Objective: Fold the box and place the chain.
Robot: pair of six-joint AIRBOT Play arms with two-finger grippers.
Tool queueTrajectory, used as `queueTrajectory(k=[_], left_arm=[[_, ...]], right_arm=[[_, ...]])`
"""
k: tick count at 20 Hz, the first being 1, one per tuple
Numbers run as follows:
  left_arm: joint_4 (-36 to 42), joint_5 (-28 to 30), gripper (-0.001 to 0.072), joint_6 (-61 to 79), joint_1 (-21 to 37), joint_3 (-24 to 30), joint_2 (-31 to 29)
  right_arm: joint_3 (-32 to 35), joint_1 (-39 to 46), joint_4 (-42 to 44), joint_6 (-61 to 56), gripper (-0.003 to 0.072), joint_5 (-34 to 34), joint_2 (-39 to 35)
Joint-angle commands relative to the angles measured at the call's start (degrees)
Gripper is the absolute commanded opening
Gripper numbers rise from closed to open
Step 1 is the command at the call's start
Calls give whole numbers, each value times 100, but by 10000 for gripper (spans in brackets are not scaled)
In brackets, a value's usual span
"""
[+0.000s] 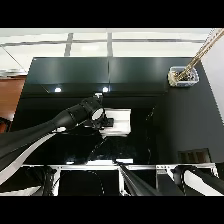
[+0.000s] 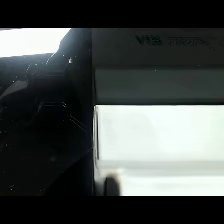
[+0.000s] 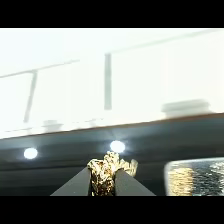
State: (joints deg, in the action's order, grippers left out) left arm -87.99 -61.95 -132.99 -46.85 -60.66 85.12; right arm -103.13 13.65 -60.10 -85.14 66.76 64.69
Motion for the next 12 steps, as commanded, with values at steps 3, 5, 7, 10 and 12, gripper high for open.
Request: queueTrajectory(k=[3, 5, 7, 10, 12], left_arm=[[15, 0, 30, 2, 0, 0, 0], [15, -2, 30, 2, 0, 0, 0], [15, 0, 30, 2, 0, 0, 0], [17, 0, 30, 2, 0, 0, 0], [20, 0, 30, 2, 0, 0, 0]], right_arm=[[72, -651, 505, 168, 11, 721, -717], [212, -1075, 511, 164, 11, 1143, -815], [382, -1440, 522, 166, 11, 1567, -820], [693, -1814, 603, 164, 11, 1659, -820], [868, -1932, 863, 164, 11, 1676, -820]])
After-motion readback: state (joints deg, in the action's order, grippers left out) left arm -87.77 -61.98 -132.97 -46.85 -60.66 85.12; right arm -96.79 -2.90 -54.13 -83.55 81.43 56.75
